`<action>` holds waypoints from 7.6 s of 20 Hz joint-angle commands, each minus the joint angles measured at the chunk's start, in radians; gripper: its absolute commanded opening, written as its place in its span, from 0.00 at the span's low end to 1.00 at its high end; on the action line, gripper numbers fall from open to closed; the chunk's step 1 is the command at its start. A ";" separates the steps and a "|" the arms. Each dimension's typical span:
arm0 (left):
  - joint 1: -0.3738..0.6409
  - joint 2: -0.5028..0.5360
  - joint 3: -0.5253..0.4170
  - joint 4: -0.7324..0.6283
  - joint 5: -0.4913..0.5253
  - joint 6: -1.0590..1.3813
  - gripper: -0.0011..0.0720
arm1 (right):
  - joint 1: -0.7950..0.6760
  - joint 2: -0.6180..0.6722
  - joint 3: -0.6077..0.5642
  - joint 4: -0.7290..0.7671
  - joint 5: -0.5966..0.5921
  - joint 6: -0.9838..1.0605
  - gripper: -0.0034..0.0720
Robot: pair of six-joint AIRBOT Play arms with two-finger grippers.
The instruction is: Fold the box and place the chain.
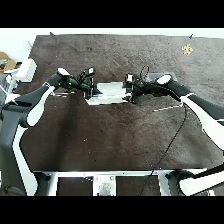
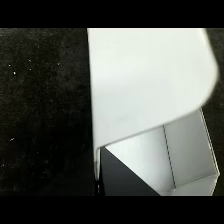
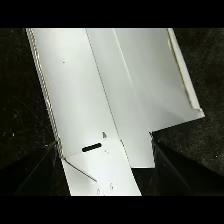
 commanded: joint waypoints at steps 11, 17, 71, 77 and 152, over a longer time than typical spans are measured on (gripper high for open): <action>0.000 -0.001 0.000 0.000 -0.001 0.000 0.03 | -0.051 -0.223 0.284 0.046 0.349 0.051 0.91; 0.000 -0.001 0.000 0.000 -0.001 0.000 0.03 | -0.049 -0.262 0.291 0.079 0.389 0.050 0.91; 0.000 -0.001 0.000 0.000 -0.001 0.000 0.03 | -0.039 -0.393 0.332 0.077 0.396 -0.025 0.74; 0.000 -0.001 0.000 0.000 -0.001 0.000 0.03 | -0.039 -0.393 0.332 0.066 0.393 -0.025 0.64; 0.019 0.064 -0.049 -0.044 0.130 -0.478 0.03 | -0.037 -0.393 0.332 0.067 0.393 -0.025 0.64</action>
